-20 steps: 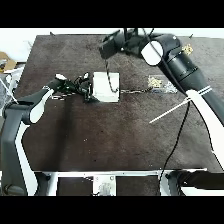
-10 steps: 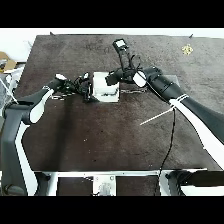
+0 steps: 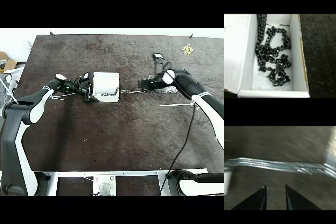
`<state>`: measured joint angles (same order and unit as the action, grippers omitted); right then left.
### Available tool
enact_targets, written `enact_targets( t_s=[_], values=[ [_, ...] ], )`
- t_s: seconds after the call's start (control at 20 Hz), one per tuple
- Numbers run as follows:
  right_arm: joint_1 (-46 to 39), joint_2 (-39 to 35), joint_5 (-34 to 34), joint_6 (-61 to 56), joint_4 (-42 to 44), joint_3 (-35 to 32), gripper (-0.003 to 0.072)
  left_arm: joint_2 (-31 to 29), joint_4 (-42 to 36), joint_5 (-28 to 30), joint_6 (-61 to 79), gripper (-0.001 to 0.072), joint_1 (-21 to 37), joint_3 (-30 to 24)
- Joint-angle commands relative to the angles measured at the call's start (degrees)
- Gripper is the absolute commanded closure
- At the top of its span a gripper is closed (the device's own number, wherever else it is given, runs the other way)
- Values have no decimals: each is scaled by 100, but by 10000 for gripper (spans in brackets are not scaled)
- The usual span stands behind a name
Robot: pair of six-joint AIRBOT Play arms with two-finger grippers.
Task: Fold the box and place the chain.
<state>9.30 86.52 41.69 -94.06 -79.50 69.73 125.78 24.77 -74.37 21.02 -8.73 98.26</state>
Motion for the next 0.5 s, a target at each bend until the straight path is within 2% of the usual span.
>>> enact_targets(
  t_s=[0.0, 0.45],
  values=[
    [-581, 74, -341, -306, 544, -407, 431, 0, 0, 2, 0, 366, 2, 2],
    [-562, 702, -1329, -369, 1058, -402, 431, 0, 0, 2, 0, 366, 2, 2]
  ],
)
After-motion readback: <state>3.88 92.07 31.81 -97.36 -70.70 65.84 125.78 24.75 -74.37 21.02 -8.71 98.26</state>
